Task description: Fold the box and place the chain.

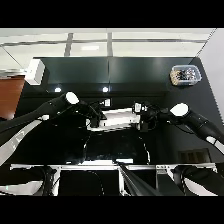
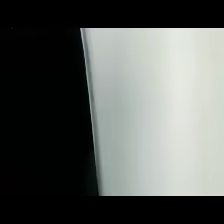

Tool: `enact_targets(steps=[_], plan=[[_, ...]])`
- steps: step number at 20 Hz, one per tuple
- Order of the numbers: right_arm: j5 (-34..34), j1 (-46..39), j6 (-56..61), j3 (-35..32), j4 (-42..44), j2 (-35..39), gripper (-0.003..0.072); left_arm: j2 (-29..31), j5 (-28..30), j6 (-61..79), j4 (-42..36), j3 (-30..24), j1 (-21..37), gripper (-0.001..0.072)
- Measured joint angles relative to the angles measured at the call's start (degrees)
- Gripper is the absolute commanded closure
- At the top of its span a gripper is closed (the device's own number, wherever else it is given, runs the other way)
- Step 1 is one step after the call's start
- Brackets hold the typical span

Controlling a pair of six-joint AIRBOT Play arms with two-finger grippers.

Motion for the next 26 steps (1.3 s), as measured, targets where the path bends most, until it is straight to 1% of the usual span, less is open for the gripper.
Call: enact_targets(steps=[6,14,26], plan=[[3.6,0.0,-0.7,-0.1,0.3,-2.2,0.0009,0.0,-0.2,0.0,0.0,0.0,0.0,0.0683],[3.6,-0.1,-2.6,-0.2,-2.6,-5.2,0.0009,0.0,-0.2,0.0,0.0,0.0,0.0,0.0683],[3.8,0.0,-1.9,1.2,-3.2,-8.8,0.0009,0.0,0.0,-0.1,0.0,0.0,0.0,0.0683]])
